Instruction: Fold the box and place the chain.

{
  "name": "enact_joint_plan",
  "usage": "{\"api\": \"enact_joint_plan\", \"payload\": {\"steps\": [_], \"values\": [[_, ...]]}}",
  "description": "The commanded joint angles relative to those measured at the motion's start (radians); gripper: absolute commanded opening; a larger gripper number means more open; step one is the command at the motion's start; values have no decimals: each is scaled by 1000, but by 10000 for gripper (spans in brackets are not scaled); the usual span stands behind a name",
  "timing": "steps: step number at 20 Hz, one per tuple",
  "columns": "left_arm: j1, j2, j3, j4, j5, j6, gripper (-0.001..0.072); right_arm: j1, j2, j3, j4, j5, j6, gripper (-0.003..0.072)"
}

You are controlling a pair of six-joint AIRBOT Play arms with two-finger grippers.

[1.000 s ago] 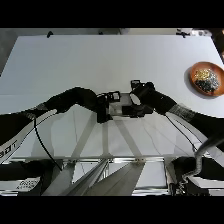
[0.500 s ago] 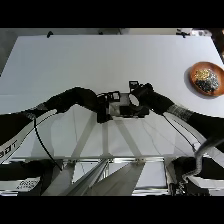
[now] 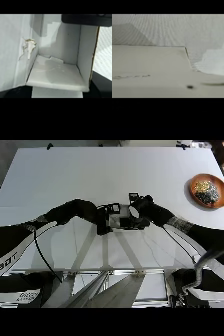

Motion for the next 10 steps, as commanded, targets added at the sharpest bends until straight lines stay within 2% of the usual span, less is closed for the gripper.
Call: {"api": "enact_joint_plan", "payload": {"steps": [1, 3, 4, 5, 6, 9, 10], "values": [[-1, -1, 0, 1, 0, 1, 348, -2, 26, 1, -6, 0, -46, 15], [-1, -1, 0, 1, -1, 1, 348, -14, 55, 1, -13, 2, -45, 20], [-1, -1, 0, 1, -1, 1, 348, -19, 66, 1, -13, 7, -45, 48], [0, -1, 0, 1, -1, 1, 348, -19, 73, 1, -19, 17, -48, 136], [0, -1, 0, 1, -1, 1, 348, -19, 76, 1, -23, 28, -48, 189], [0, -1, 0, 1, -1, 1, 348, -19, 75, 1, -26, 44, -49, 193], [-1, -1, 0, 1, 0, 1, 348, -19, 75, 1, -36, 60, -50, 237]]}}
